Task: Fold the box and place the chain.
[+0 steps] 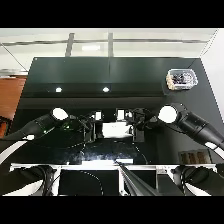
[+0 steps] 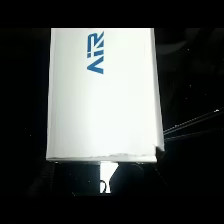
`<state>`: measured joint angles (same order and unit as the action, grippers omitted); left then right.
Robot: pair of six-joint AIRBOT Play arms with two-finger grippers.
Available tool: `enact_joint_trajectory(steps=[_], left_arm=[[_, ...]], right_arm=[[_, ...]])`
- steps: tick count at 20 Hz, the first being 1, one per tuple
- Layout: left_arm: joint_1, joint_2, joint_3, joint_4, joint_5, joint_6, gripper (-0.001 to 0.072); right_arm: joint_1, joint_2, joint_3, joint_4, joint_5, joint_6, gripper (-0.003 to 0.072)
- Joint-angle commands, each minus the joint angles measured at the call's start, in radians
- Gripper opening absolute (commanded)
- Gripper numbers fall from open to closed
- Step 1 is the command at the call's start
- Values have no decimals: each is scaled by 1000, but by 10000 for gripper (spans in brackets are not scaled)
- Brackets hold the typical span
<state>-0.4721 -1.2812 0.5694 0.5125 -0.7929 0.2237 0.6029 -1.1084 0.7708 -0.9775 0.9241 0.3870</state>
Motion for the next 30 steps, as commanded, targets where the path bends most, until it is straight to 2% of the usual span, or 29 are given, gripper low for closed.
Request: enact_joint_trajectory(steps=[1, 3, 26, 27, 30], left_arm=[[0, -1, 0, 0, 0, 0, 405], [0, -1, 0, 0, 0, 0, 405], [0, -1, 0, 0, 0, 0, 405], [0, -1, 0, 0, 0, 0, 405], [0, -1, 0, 0, 0, 0, 405]], right_arm=[[0, 5, 1, 1, -3, 9, 303], [0, 7, 3, 1, -4, 9, 192], [0, 0, 17, 1, -13, 28, 187], [0, -5, 18, 2, -14, 28, 82], [0, -12, 18, 9, -13, 28, 68]])
